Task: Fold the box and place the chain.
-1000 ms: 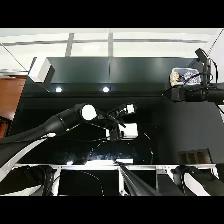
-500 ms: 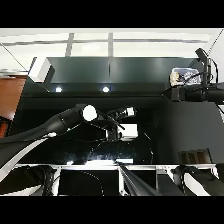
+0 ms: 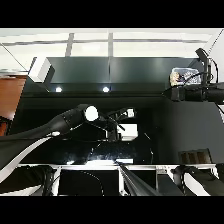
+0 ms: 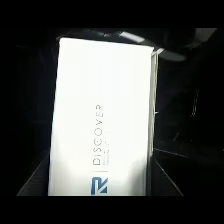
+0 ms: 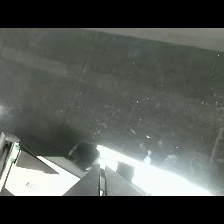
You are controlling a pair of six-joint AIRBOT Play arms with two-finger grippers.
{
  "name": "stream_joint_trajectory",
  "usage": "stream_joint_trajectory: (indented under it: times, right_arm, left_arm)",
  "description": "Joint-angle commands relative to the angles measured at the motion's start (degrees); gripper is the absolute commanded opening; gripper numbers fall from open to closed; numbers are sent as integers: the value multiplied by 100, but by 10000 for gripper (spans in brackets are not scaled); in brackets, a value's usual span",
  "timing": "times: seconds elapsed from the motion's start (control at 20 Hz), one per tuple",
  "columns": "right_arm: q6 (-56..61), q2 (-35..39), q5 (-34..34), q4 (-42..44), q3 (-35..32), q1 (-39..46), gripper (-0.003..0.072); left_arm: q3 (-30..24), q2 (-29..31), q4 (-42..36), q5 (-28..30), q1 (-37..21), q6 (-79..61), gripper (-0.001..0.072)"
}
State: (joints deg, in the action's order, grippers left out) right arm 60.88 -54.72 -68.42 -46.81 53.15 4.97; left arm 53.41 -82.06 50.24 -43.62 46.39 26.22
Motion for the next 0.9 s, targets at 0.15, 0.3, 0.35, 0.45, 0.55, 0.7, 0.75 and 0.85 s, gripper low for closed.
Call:
stream_joint_trajectory:
  times: [0.15,0.3,0.35,0.45,0.55,0.7,0.75,0.85]
  right_arm:
    - [22,4,42,0,2,4,41]
    - [22,4,57,0,2,4,41]
    - [22,4,57,-2,2,4,41]
    - [22,4,59,0,2,4,41]
    - [22,4,57,-2,2,4,41]
    - [20,4,57,-4,2,4,41]
    - [22,4,59,-4,2,4,41]
    - [22,4,70,-4,2,4,41]
  left_arm:
    - [-7,-219,411,280,155,-2,706]
    - [9,-177,850,264,162,573,471]
    - [35,-114,1073,181,98,901,410]
    - [37,157,1202,-79,-205,1172,406]
    - [37,516,1207,-490,-782,1222,403]
    - [35,1021,1331,-1224,-2131,1829,403]
    - [33,1161,1506,-1473,-2667,2157,403]
    - [31,1368,1910,-1856,-3738,2693,403]
